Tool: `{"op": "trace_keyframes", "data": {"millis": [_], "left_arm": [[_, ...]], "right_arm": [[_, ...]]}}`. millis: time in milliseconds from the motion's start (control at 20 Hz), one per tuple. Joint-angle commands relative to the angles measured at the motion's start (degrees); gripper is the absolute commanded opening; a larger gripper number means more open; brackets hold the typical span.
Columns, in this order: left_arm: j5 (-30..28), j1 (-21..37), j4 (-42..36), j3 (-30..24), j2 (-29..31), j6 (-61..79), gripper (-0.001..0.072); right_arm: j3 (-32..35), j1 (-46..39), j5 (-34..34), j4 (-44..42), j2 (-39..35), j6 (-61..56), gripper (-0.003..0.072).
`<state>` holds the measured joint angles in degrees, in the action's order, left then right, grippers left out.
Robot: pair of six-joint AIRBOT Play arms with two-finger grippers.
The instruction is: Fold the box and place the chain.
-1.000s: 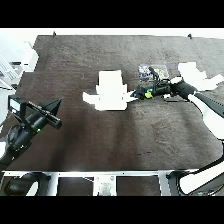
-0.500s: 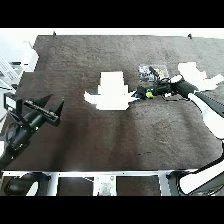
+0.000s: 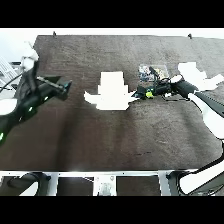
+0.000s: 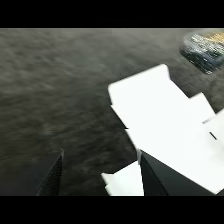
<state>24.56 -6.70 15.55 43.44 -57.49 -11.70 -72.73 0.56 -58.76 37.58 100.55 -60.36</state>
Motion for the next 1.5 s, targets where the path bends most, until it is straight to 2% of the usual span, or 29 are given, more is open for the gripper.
{"op": "trace_keyframes", "data": {"millis": [0, 100, 200, 350, 400, 650, 850, 1050, 1250, 1450], "left_arm": [[17.18, 0.13, 17.31, 18.21, -19.80, -17.25, 0.0530], [28.87, 0.11, 24.72, 29.92, -29.97, -24.72, 0.0547], [37.66, 0.13, 26.67, 40.48, -38.58, -28.70, 0.0547], [46.21, 0.11, 26.75, 52.89, -48.61, -33.07, 0.0546], [46.64, 0.11, 27.02, 55.60, -51.04, -35.06, 0.0547], [45.09, 0.13, 28.76, 57.92, -52.50, -37.73, 0.0545], [41.33, 1.09, 31.23, 58.95, -53.48, -37.90, 0.0546], [47.34, 3.06, 28.89, 65.83, -59.06, -39.74, 0.0546], [46.95, 1.70, 26.12, 71.78, -63.84, -39.85, 0.0546], [46.38, -0.48, 25.05, 72.57, -65.42, -40.17, 0.0546]], "right_arm": [[-0.07, 0.02, 0.04, 0.00, 0.04, -0.11, 0.0010], [-0.07, 0.02, 0.04, 0.00, 0.04, -0.11, 0.0010], [-0.07, 0.02, 0.04, 0.02, 0.04, -0.11, 0.0010], [-0.07, 0.00, 0.26, 0.00, 0.04, -0.11, 0.0011], [-0.07, 0.00, 0.28, 0.00, 0.04, -0.11, 0.0011], [-0.07, -0.02, 0.24, 0.00, 0.04, -0.11, 0.0011], [-0.07, -0.04, 0.26, -0.02, 0.04, -0.11, 0.0011], [-0.07, -0.02, 0.26, -0.02, 0.04, -0.13, 0.0011], [-0.07, -0.02, 0.26, -0.02, 0.04, -0.59, 0.0012], [-0.07, -0.02, 0.28, -0.02, 0.04, -0.74, 0.0011]]}}
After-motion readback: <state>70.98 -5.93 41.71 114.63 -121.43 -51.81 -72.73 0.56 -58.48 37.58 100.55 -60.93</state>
